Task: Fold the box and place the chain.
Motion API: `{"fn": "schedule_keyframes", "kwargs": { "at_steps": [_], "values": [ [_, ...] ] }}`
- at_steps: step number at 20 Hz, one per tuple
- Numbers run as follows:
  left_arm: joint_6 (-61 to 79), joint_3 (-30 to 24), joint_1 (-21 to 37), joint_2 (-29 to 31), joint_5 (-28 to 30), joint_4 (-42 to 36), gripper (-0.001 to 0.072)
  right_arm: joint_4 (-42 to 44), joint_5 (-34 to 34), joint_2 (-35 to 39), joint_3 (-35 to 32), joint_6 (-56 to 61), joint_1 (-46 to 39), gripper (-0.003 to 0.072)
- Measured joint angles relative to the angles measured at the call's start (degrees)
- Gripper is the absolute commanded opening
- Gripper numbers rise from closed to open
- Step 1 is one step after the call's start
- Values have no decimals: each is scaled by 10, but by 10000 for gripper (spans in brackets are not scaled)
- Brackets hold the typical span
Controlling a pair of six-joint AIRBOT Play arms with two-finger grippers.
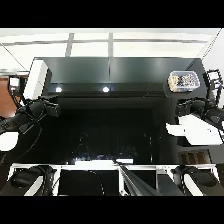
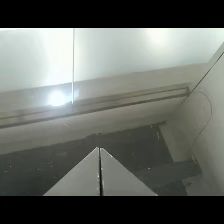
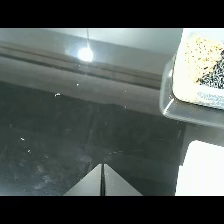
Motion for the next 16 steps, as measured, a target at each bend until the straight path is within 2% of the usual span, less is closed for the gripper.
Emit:
{"fn": "schedule_keyframes", "kwargs": {
  "at_steps": [5,7,10,11,12,13,14,15,16],
  "values": [
    [0,0,0,0,3,0,26,1,-10,0,0,0,0,15],
    [0,0,0,0,5,0,26,5,-44,0,0,0,0,15],
    [0,0,0,0,25,0,26,-7,-143,-16,0,-3,-7,18],
    [0,0,0,0,33,0,26,-15,-177,-27,0,-4,-14,106],
    [0,0,0,-1,39,0,26,-18,-212,-43,0,-3,-27,289],
    [0,0,0,-2,44,0,26,-19,-243,-61,0,-3,-42,603],
    [0,0,0,-3,47,0,26,-19,-269,-82,0,1,-63,709],
    [0,0,0,-3,51,0,27,-13,-291,-101,0,6,-87,709],
    [0,0,0,-6,56,0,74,-4,-304,-118,0,10,-114,710]
  ]
}}
